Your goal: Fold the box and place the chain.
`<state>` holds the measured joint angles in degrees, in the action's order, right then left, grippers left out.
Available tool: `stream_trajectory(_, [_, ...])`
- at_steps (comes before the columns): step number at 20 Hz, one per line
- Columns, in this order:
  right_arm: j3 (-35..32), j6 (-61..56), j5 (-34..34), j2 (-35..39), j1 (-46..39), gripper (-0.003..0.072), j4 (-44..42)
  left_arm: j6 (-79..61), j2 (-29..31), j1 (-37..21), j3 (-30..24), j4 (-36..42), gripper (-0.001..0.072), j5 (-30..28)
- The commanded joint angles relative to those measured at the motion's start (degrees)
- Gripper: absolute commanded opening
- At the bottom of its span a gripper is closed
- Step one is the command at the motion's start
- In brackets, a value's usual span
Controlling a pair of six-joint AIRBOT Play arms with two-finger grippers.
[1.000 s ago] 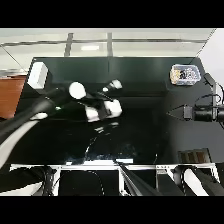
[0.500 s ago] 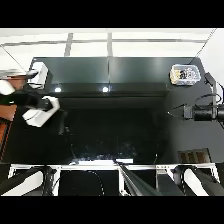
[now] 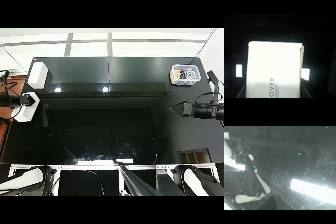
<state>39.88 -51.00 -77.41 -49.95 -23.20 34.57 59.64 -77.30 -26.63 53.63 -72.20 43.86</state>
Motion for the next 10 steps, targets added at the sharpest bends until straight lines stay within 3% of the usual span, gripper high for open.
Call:
stream_trajectory(1, [0.0,-0.4,1.6,0.0,0.0,0.0011,0.0,-1.6,-6.2,0.6,4.3,1.8,0.0275,-2.8])
stream_trajectory(9, [0.0,-1.1,4.2,0.0,0.0,0.0011,0.0,-1.6,-16.2,4.7,15.1,2.6,0.0281,-3.3])
stream_trajectory(10, [0.0,-1.1,4.4,0.0,0.0,0.0011,0.0,-1.3,-16.9,5.0,16.1,2.6,0.0367,-3.4])
